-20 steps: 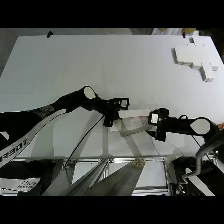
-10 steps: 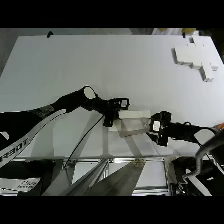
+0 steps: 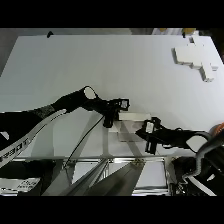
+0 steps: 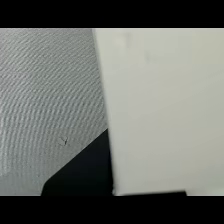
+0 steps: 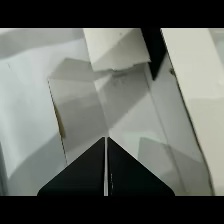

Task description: Fold the box and place the chain.

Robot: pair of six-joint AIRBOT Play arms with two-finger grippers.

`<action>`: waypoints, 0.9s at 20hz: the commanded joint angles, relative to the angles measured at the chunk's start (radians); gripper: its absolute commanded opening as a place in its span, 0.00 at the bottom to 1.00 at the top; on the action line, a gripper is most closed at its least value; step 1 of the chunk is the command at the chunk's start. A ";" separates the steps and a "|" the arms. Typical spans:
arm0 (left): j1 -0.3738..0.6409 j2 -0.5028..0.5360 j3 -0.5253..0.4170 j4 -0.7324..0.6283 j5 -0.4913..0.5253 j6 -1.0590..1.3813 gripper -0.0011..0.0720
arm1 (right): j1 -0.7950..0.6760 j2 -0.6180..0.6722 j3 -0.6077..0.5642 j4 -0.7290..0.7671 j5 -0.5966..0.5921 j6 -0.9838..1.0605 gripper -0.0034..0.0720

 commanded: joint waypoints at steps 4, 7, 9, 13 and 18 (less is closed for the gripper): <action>0.000 0.000 0.001 0.000 0.003 0.000 0.03 | 0.090 -0.337 0.084 0.141 -0.211 0.021 0.06; 0.000 0.000 0.001 0.000 0.003 0.000 0.03 | 0.090 -0.406 0.113 0.196 -0.246 0.021 0.06; 0.000 0.000 0.001 -0.001 0.003 0.000 0.03 | 0.114 -0.422 0.121 0.214 -0.239 0.021 0.06; 0.000 0.000 0.001 0.000 0.003 0.000 0.03 | 0.215 -0.422 0.121 0.238 -0.246 0.020 0.06; 0.000 0.000 0.001 0.000 0.003 0.000 0.03 | 0.233 -0.418 0.121 0.265 -0.343 0.022 0.06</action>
